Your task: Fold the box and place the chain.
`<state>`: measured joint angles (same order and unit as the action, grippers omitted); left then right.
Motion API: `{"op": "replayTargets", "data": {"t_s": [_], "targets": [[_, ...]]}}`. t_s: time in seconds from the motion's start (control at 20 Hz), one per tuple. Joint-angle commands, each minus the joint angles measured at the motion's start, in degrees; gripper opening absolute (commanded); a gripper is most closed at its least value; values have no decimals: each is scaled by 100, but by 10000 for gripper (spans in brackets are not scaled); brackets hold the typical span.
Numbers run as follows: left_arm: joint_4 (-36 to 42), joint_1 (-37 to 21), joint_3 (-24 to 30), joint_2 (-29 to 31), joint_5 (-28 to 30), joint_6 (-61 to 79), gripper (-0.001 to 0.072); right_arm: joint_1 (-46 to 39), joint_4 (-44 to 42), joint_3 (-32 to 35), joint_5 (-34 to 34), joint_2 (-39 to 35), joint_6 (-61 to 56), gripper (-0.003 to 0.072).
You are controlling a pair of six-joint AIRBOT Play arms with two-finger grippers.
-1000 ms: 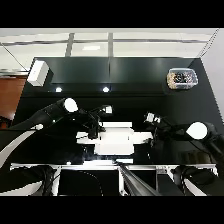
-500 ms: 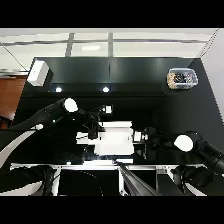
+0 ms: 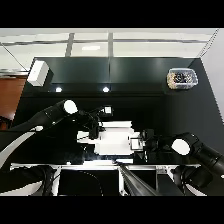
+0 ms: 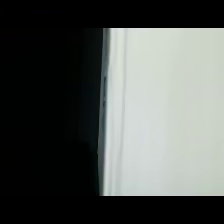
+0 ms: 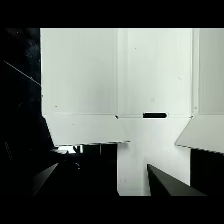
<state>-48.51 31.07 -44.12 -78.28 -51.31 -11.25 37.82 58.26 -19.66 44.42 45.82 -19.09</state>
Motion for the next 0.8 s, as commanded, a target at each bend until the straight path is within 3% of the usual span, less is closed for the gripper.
{"op": "replayTargets", "data": {"t_s": [0.0,0.75], "targets": [[-24,-9,22,79,-15,52,27,17,15,4,-9,4,-2,629],[-24,-9,22,127,-35,48,29,343,-575,4,-463,17,-13,629]]}}
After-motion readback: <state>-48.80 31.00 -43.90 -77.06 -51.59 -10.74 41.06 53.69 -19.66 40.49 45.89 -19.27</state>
